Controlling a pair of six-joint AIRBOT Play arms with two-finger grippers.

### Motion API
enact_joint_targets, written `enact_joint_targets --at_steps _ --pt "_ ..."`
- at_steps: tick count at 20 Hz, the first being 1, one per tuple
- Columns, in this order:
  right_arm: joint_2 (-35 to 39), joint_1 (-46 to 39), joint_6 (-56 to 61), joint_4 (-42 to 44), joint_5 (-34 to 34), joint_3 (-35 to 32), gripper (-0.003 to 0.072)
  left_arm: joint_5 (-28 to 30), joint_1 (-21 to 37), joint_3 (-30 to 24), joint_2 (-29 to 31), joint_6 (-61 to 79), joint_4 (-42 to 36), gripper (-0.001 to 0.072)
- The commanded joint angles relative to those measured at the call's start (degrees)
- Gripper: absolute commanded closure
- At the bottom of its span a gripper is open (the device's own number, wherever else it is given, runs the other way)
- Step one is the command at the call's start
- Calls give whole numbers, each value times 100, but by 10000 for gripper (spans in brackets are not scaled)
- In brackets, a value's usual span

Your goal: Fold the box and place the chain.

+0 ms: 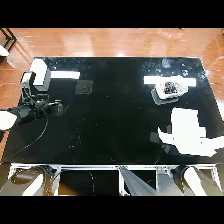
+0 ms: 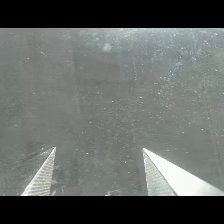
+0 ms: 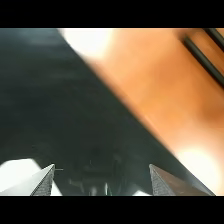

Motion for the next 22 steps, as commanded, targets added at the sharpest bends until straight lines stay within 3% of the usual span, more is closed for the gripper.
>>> enact_joint_targets --at_steps 1,3,6,7,11,14,17,22 --pt "-413 -1812 -481 667 675 50 -13 -4 4 0 0 2 -44 74" --pt "-866 -2339 -1333 1298 1182 140 -13 0 4 0 0 2 -44 74" --pt "-1971 -2802 -2780 2221 2693 435 -12 -9 4 0 0 2 -48 74" --pt "-2223 -2835 -2938 2258 2909 474 -13 -7 4 0 0 0 -66 74" --pt "-2835 -2837 -3410 2216 3029 616 -12 20 4 0 0 2 -105 74" --pt "-3329 -2837 -3536 2253 3532 1010 -13 17 4 0 0 44 -103 74" --pt "-3729 -2837 -3748 2706 3788 1189 -12 15 4 0 0 44 -101 74" --pt "-4063 -2802 -3805 2977 3606 1226 -12 24 4 0 0 44 -50 74"
